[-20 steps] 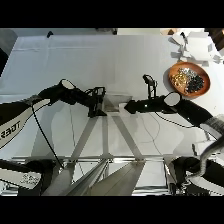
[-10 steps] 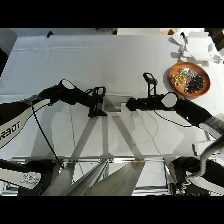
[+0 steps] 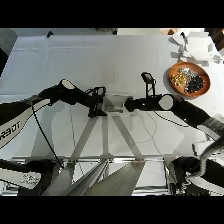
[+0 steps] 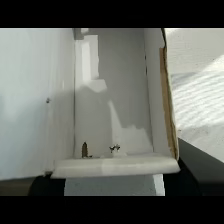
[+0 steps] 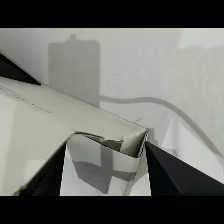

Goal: Fold the box and place the chain.

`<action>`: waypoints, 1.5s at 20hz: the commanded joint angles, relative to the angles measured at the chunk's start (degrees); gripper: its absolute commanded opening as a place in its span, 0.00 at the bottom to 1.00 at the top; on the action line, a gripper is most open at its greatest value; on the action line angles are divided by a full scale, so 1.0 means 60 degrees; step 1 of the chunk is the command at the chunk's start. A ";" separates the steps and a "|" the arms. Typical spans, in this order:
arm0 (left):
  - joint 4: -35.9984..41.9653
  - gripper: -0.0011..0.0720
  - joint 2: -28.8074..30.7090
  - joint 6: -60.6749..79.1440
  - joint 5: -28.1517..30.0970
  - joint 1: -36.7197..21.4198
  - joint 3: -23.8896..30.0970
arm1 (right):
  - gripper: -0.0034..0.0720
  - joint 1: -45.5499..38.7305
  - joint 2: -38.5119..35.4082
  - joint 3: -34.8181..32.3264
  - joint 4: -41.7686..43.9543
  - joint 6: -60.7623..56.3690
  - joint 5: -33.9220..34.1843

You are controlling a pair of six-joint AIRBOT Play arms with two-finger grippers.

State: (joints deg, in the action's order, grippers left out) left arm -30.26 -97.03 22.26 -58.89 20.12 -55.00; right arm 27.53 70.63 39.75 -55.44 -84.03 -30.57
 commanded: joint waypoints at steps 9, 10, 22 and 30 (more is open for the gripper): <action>-0.0011 0.21 -0.0004 -0.0004 -0.0007 0.0000 0.0004 | 0.77 0.0419 -0.0007 0.0011 0.0357 -0.0036 0.0084; -0.0011 0.21 -0.0004 -0.0004 -0.0007 0.0000 0.0004 | 0.85 0.0419 -0.0033 0.0011 0.0357 -0.0036 0.0091; -0.0011 0.21 -0.0004 -0.0004 -0.0007 0.0000 0.0004 | 0.91 0.0408 -0.0787 0.0011 -0.1348 -0.0444 -0.0080; -0.0011 0.21 -0.0004 -0.0004 -0.0007 0.0000 0.0004 | 0.91 0.0408 -0.0787 0.0011 -0.2820 -0.1967 -0.0958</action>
